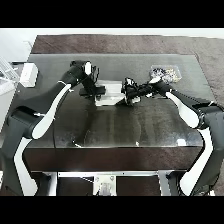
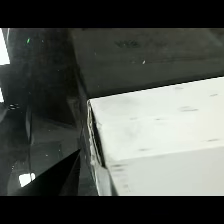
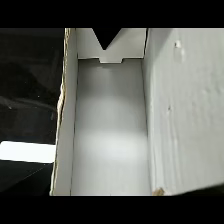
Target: Fold the box and place the chain.
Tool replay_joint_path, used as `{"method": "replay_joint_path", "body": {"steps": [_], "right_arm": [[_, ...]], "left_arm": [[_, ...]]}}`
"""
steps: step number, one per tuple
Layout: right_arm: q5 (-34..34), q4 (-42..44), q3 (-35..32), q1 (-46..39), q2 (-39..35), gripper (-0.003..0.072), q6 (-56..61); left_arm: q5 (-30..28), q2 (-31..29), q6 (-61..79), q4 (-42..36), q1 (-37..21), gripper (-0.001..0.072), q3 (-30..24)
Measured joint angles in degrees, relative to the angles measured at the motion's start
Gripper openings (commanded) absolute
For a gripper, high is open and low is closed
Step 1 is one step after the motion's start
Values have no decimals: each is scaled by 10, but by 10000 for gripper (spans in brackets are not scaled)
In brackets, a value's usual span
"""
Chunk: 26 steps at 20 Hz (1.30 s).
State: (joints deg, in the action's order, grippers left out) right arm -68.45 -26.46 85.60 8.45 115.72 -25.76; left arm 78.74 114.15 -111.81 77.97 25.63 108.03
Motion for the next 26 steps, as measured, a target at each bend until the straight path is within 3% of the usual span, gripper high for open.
{"method": "replay_joint_path", "body": {"steps": [3, 5, 15, 16, 18, 26], "right_arm": [[0, 0, 0, 0, 0, 495, 0], [1, 0, 0, 0, 0, 495, 0], [0, 0, 0, 0, 0, 495, 1], [0, 0, 0, 0, 0, 495, 0], [2, -2, 0, 0, 0, 495, -2], [1, -1, 0, 0, 0, 495, 0]], "left_arm": [[12, 10, -4, 7, 5, 349, 15], [24, 22, -6, 9, 8, 37, 34], [50, 41, -6, 15, 11, 22, 67], [50, 42, -5, 14, 11, 63, 67], [46, 42, -1, 4, 12, 521, 67], [63, 41, 6, 7, 12, 531, 78]]}}
